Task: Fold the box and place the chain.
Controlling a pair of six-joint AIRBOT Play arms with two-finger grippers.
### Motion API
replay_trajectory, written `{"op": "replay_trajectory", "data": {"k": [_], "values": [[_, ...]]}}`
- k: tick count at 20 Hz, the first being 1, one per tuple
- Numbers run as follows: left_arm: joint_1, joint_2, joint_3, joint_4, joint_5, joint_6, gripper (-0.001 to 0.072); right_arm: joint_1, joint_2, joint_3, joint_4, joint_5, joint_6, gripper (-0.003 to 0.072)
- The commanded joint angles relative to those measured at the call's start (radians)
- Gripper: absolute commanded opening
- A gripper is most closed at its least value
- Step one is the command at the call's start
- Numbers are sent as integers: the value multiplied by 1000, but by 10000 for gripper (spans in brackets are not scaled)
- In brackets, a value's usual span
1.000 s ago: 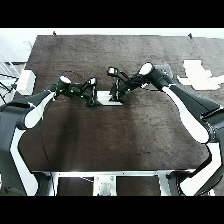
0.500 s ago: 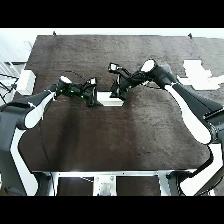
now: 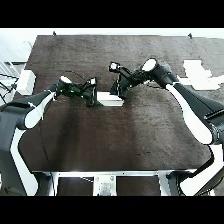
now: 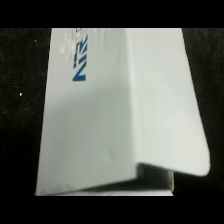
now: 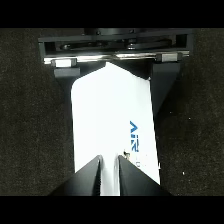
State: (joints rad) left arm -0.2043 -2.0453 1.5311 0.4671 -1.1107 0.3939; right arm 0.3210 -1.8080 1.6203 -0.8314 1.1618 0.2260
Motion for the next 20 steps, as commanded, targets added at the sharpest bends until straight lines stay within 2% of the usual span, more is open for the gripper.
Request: {"op": "replay_trajectory", "data": {"k": [1, 4, 5, 6, 15, 20], "values": [[1, 1, 0, 0, 1, 0, 476, -1, 1, 0, 0, -2, 1, 127], [1, 1, 0, 0, 1, 0, 476, 0, 1, -1, 0, -2, 1, 112], [0, 1, 0, 0, 1, 0, 476, 0, 1, -1, -1, -2, 1, 52], [1, 1, 0, 0, 1, 0, 476, 0, 0, -2, -1, -2, 1, 31], [1, 1, 0, 0, 1, 0, 476, 9, 1, -18, -3, 1, 10, 16], [1, 1, 0, 0, 1, 0, 476, 23, 0, -68, -4, -26, 8, 16]]}}
